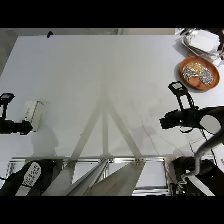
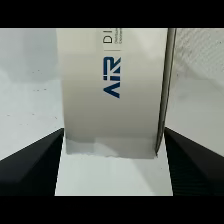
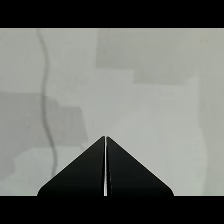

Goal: Fold the box and place the chain.

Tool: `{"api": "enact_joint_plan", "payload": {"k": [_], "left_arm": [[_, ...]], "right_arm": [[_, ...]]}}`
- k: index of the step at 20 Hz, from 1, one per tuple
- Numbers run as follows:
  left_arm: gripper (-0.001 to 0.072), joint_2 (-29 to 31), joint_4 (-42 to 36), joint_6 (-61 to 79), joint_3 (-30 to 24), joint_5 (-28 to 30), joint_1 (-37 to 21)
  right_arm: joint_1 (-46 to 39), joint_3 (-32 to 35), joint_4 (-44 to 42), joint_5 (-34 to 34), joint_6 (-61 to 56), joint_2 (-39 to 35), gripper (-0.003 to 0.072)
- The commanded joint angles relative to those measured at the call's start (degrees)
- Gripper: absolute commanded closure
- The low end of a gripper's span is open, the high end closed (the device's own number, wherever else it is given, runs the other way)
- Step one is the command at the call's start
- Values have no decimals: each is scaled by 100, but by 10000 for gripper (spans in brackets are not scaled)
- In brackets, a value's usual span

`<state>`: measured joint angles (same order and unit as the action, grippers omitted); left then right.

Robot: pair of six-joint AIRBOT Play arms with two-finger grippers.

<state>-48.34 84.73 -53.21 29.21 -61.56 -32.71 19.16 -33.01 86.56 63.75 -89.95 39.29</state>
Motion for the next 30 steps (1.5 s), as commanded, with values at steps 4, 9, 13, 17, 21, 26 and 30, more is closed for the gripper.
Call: {"api": "enact_joint_plan", "payload": {"k": [4, 9, 13, 17, 21, 26, 30], "left_arm": [[16, 774, -28, -267, 55, 496, 542], [16, 1882, -140, -275, 55, 573, 1119], [17, 2544, -807, -273, 50, 299, 1556], [17, 2719, -1185, -278, 48, -219, 1764], [18, 2708, -1556, -280, -63, -680, 1829], [18, 2710, -1744, -278, -81, -813, 1829], [18, 2710, -1744, -278, -81, -817, 1829]], "right_arm": [[0, -7, -24, -44, -9, -4, 672], [0, -7, -267, -44, -9, -7, 672], [0, -7, -299, -85, -22, -7, 672], [0, -7, -302, -85, -22, -7, 672], [0, -7, -302, -85, -22, -11, 672], [0, -7, -299, -85, -22, -11, 672], [0, -7, -302, -83, -22, -11, 672]]}}
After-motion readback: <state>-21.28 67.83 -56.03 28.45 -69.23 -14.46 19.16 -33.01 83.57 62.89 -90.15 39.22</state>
